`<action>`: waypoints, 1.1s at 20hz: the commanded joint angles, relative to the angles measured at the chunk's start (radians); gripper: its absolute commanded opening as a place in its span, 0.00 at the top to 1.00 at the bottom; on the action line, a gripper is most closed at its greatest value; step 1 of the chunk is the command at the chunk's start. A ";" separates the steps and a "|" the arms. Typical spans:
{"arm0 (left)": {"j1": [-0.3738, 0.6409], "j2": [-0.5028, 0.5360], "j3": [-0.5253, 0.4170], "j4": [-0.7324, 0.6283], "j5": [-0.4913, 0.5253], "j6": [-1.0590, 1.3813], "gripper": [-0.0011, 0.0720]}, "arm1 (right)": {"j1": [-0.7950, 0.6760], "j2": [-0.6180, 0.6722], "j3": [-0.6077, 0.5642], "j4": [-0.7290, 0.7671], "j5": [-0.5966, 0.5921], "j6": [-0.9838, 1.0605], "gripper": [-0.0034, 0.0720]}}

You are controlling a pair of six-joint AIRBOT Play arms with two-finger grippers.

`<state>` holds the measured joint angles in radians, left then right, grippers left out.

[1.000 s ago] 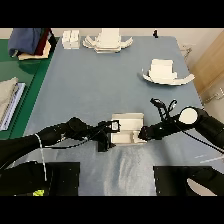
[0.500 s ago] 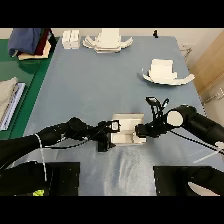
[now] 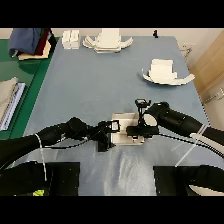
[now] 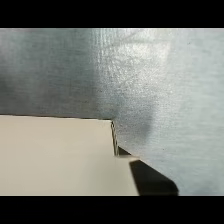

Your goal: Fold the box.

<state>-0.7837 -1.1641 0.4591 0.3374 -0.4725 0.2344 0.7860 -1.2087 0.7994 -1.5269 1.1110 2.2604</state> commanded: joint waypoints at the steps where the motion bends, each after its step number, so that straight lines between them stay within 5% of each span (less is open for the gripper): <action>1: 0.000 0.000 0.000 0.000 0.000 0.000 0.27 | 0.040 -0.057 0.051 -0.068 0.084 0.114 0.49; 4: 0.000 0.000 0.000 0.000 0.000 0.000 0.27 | 0.047 -0.061 0.051 -0.120 0.142 0.153 0.62; 7: 0.000 0.000 0.000 0.000 0.000 0.000 0.27 | 0.047 -0.061 0.051 -0.155 0.180 0.151 0.95; 11: 0.000 0.000 0.000 0.000 0.000 0.000 0.27 | 0.052 -0.060 0.051 -0.162 0.175 0.144 0.95; 12: 0.000 0.000 0.000 0.000 -0.001 0.000 0.27 | 0.054 -0.059 0.051 -0.161 0.175 0.139 0.87; 13: 0.000 0.000 0.000 0.000 -0.001 0.000 0.27 | 0.054 -0.057 0.053 -0.156 0.183 0.130 0.51; 14: 0.000 0.000 0.000 0.000 -0.001 0.000 0.27 | 0.053 -0.051 0.055 -0.145 0.196 0.127 0.44; 22: 0.000 0.000 0.000 0.000 0.000 0.000 0.27 | 0.054 0.021 0.056 -0.067 0.198 0.113 0.44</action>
<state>-0.7845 -1.1641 0.4591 0.3367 -0.4728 0.2348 0.8383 -1.2137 0.8539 -1.6436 1.3090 2.3871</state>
